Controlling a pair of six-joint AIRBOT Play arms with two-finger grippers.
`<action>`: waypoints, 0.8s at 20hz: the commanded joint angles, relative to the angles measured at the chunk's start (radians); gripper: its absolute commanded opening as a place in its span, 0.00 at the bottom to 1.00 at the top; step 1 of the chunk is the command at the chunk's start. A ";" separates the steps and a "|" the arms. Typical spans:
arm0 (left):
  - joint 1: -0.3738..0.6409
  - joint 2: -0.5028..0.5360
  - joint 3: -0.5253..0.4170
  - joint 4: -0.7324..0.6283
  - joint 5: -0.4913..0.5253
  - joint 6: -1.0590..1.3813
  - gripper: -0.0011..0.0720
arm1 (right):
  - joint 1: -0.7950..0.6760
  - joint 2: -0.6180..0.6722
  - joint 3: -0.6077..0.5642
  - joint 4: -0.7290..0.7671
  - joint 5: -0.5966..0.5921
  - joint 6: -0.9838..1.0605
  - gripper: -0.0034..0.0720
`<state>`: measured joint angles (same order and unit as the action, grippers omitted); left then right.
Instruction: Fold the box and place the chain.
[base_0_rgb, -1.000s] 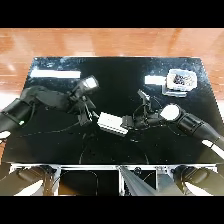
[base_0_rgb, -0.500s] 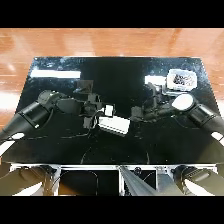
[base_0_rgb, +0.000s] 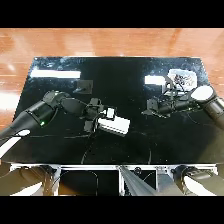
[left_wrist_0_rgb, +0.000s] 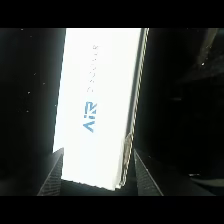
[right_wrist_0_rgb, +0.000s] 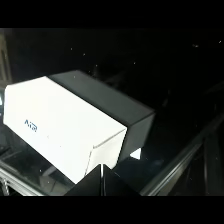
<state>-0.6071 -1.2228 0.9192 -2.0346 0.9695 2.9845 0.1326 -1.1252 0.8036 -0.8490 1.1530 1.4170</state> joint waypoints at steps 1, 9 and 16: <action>0.005 -0.036 0.036 -0.005 0.035 -0.018 0.76 | -0.012 0.001 0.002 -0.002 0.015 -0.005 0.08; 0.060 -0.076 0.066 -0.017 0.093 -0.030 0.70 | -0.012 0.001 0.002 -0.002 0.014 -0.008 0.08; 0.026 -0.085 0.072 -0.025 0.027 -0.034 0.87 | -0.012 0.001 0.002 -0.012 0.014 -0.008 0.08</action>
<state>-0.5663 -1.3045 0.9894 -2.0575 1.0302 2.9513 0.1215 -1.1252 0.8043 -0.8528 1.1667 1.4090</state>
